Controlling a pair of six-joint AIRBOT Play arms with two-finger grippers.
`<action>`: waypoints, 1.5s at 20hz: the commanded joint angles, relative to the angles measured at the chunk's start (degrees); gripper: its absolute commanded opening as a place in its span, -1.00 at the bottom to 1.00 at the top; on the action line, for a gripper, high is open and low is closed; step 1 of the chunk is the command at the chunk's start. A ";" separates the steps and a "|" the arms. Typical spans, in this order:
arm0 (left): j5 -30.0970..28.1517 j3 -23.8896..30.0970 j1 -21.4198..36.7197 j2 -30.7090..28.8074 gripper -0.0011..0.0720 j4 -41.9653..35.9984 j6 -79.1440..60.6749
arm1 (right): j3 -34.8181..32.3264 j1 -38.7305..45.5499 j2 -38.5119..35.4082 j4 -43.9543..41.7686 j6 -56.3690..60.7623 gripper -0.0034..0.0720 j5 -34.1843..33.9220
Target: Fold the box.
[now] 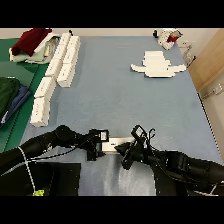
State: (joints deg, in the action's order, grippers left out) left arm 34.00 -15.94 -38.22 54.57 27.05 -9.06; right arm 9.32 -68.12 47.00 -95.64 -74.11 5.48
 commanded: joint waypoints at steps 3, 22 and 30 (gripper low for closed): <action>0.02 -0.02 -0.02 0.00 0.32 -0.07 0.07 | -0.13 -0.22 0.85 -0.20 0.20 -0.85 -2.54; 0.02 -0.02 -0.02 0.00 0.32 -0.07 0.07 | -1.29 1.77 -9.57 4.66 -0.50 -0.85 -7.41; 0.02 -0.02 -0.02 0.00 0.32 -0.07 0.07 | -4.63 1.77 -9.38 4.72 -0.48 -0.85 -6.34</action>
State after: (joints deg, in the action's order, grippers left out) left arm 34.04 -15.94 -38.22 54.57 26.98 -9.02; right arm 5.74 -66.37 37.52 -91.02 -74.59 -0.34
